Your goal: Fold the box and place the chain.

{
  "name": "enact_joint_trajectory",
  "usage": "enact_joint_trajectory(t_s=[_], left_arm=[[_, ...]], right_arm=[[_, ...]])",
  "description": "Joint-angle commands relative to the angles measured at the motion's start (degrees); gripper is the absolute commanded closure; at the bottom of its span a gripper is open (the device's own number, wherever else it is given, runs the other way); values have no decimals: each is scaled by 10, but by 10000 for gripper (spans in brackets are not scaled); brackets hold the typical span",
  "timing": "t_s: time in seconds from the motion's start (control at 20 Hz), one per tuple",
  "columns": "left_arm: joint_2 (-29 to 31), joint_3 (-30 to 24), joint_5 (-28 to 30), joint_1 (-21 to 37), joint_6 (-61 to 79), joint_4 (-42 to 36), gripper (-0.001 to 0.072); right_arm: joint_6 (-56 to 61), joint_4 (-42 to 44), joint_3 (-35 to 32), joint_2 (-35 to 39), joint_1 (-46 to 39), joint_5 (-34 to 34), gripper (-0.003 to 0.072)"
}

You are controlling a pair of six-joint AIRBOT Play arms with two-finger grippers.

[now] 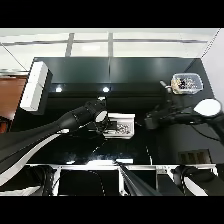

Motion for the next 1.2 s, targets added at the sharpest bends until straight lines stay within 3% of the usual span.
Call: enact_joint_trajectory(t_s=[0.0, 0.2, 0.25, 0.35, 0.4, 0.55, 0.85, 1.05, 1.15], left_arm=[[0, -1, 0, 0, 3, -4, 678], [1, 0, 3, 13, -2, -5, 676], [2, 0, -2, 14, -5, -4, 599], [10, 0, -11, 14, -13, -2, 203], [17, 0, -17, 13, -12, 2, 120], [65, 0, -44, -2, 28, 56, 113], [229, -12, -116, -6, 167, 140, 113], [311, -87, -94, 110, 213, 129, 113], [335, -150, -26, 202, 265, 25, 113]], right_arm=[[1, -12, 5, 52, -98, 102, 434], [0, -13, 5, 71, -136, 123, 434], [0, -13, 5, 71, -136, 123, 434], [0, -13, 5, 71, -136, 122, 434], [-1, -13, 5, 71, -136, 122, 434], [-1, -13, 5, 71, -136, 115, 434], [-1, -14, 5, 71, -136, 84, 434], [-1, -15, 5, 71, -136, 74, 434], [-1, -16, 5, 71, -136, 72, 434]])
